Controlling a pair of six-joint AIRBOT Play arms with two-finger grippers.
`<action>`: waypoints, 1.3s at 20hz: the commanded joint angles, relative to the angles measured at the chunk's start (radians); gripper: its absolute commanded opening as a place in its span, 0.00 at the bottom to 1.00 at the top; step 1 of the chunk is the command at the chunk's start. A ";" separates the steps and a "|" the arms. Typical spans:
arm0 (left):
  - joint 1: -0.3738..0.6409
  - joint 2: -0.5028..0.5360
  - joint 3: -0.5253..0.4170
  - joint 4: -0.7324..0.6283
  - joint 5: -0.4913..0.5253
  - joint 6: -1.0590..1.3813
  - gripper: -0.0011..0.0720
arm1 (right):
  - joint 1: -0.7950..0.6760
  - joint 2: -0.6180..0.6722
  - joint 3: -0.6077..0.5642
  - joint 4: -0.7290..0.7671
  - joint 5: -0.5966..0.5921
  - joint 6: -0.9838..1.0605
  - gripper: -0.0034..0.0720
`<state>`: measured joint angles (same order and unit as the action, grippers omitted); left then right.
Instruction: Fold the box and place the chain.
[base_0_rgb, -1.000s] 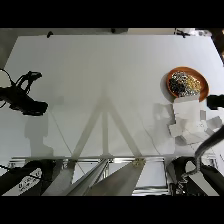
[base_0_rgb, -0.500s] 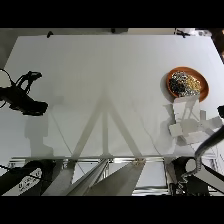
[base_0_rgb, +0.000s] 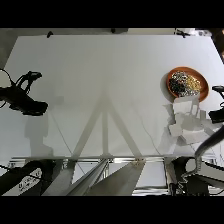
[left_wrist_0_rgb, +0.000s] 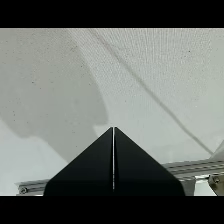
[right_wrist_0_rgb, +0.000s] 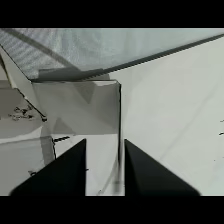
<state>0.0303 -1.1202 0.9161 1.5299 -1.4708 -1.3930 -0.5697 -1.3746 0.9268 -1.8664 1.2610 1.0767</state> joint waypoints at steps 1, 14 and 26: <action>0.001 0.001 0.000 0.000 0.000 0.000 0.03 | -0.001 -0.048 0.000 -0.010 0.016 0.026 0.07; 0.001 0.001 0.000 0.000 0.000 0.000 0.03 | 0.245 0.342 -0.126 0.619 0.135 -0.012 0.06; 0.001 0.000 0.000 0.000 0.009 0.001 0.03 | 0.806 0.507 -0.402 0.832 -0.399 0.081 0.06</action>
<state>0.0303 -1.1202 0.9161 1.5299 -1.4704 -1.3930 0.1169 -0.8597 0.5518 -1.0584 0.9985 1.1210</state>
